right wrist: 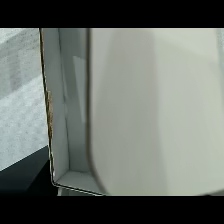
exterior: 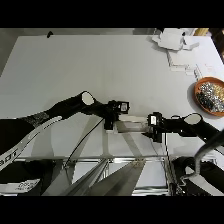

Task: Fold the box and place the chain.

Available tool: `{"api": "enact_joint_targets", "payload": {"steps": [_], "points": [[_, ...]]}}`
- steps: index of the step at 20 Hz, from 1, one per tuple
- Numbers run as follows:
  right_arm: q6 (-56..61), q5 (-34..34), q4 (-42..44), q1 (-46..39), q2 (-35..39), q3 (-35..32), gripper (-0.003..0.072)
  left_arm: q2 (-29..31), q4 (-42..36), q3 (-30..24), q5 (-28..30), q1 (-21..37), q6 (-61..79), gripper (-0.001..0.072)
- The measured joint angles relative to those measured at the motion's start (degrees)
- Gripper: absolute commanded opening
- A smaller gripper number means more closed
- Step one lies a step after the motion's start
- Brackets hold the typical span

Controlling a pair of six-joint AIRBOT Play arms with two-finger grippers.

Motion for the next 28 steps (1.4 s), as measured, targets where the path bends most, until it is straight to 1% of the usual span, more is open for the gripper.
{"api": "enact_joint_targets", "payload": {"steps": [5, 6, 7, 9, 10, 11, 12, 15, 16, 17, 19, 22, 24, 26, 28], "points": [[0.0, -0.04, -0.07, 0.0, 0.0, 0.0, 0.0454, 0.0, 0.0, 0.0, 0.0, 0.0, 0.0, 0.001], [0.0, -0.04, -0.07, 0.0, 0.0, 0.0, 0.0454, 0.0, 0.0, 0.0, 0.0, 0.0, 0.0, 0.0058], [0.04, -0.11, -0.07, 0.0, -0.02, -0.02, 0.0454, 0.0, 0.17, -0.02, 0.24, -0.02, 0.0, 0.0188], [-0.02, -0.11, -0.11, 0.02, -0.02, -0.02, 0.0454, 0.52, 0.92, -0.07, 0.48, 0.2, -0.31, 0.0419], [-0.15, -0.09, -0.15, 0.02, -0.02, -0.02, 0.0454, 1.09, 1.29, -0.04, 0.42, 0.42, -0.87, 0.0476], [-0.15, 0.02, -0.26, 0.04, -0.02, -0.02, 0.0454, 1.88, 1.99, -0.07, 0.15, 0.72, -1.86, 0.0508], [-0.13, 0.02, -0.26, 0.04, -0.02, -0.02, 0.0454, 2.82, 3.02, -0.07, -0.22, 1.11, -3.1, 0.0508], [0.07, -0.02, -0.11, 0.04, -0.04, -0.04, 0.0454, 6.64, 9.18, -0.07, -3.23, 2.93, -8.81, 0.0501], [0.07, -0.02, -0.11, 0.04, -0.02, -0.04, 0.0454, 8.07, 11.47, -0.07, -4.79, 3.56, -10.97, 0.0465], [0.07, -0.02, -0.09, 0.04, -0.04, -0.04, 0.0454, 9.66, 13.92, -0.07, -6.62, 4.28, -13.68, 0.0345], [0.09, -0.02, -0.07, 0.04, -0.04, -0.04, 0.0454, 12.83, 17.9, -0.07, -10.27, 5.14, -19.19, 0.0008], [0.09, -0.02, -0.07, 0.04, -0.04, -0.04, 0.0454, 17.07, 21.09, -0.07, -14.64, 4.15, -26.08, 0.0001], [0.09, -0.04, -0.09, 0.04, -0.04, -0.04, 0.0454, 18.6, 22.12, -0.07, -16.35, 1.07, -30.88, 0.0001], [0.07, -0.02, -0.07, 0.04, -0.04, -0.04, 0.0454, 18.95, 23.47, -0.07, -15.45, -3.54, -34.99, 0.0002], [0.07, -0.02, -0.09, 0.04, -0.04, -0.04, 0.0454, 18.27, 24.92, -0.07, -10.69, -8.26, -39.28, 0.0005]]}}
